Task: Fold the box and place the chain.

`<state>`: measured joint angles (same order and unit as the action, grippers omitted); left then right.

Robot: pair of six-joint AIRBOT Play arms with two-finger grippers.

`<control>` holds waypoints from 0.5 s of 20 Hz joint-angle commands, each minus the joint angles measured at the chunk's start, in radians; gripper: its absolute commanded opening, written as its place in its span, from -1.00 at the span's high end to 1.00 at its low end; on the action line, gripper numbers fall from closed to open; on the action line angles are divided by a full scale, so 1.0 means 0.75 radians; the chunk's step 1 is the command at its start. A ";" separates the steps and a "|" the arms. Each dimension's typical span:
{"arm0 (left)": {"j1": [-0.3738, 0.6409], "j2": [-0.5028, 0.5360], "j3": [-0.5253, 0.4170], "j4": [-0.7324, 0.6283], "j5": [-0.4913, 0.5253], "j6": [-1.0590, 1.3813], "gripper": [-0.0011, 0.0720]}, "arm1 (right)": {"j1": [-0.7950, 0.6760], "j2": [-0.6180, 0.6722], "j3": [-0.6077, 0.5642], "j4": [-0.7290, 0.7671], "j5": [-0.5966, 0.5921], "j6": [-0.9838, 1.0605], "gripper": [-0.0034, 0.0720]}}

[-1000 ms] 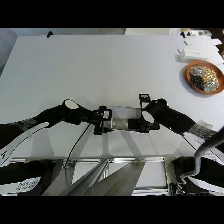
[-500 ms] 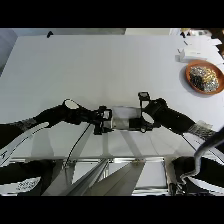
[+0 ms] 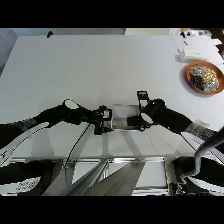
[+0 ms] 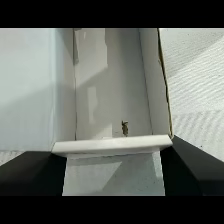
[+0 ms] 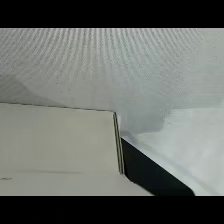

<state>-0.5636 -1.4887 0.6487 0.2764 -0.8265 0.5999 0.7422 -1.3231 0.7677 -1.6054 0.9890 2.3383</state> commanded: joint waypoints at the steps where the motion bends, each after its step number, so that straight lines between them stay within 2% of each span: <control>1: 0.002 0.001 0.000 0.002 -0.001 0.002 0.59 | -0.001 -0.026 -0.002 -0.007 -0.018 -0.013 0.71; 2: 0.002 0.001 0.000 0.002 -0.001 0.002 0.59 | -0.001 -0.026 -0.002 -0.008 -0.018 -0.022 0.82; 4: 0.002 0.001 0.000 0.002 -0.001 0.002 0.59 | -0.001 -0.026 -0.002 -0.009 -0.018 -0.025 0.87; 8: 0.002 0.001 0.000 0.002 -0.001 0.002 0.59 | -0.001 -0.025 -0.001 -0.004 -0.013 -0.060 0.87; 9: 0.002 0.001 0.000 0.002 -0.001 0.002 0.59 | -0.001 -0.019 -0.001 -0.004 -0.013 -0.061 0.81; 10: 0.002 0.001 0.000 0.002 -0.001 0.002 0.59 | -0.001 -0.012 -0.001 -0.004 -0.009 -0.062 0.63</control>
<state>-0.5632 -1.4887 0.6483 0.2764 -0.8272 0.6006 0.7418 -1.3392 0.7670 -1.6112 0.9863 2.3028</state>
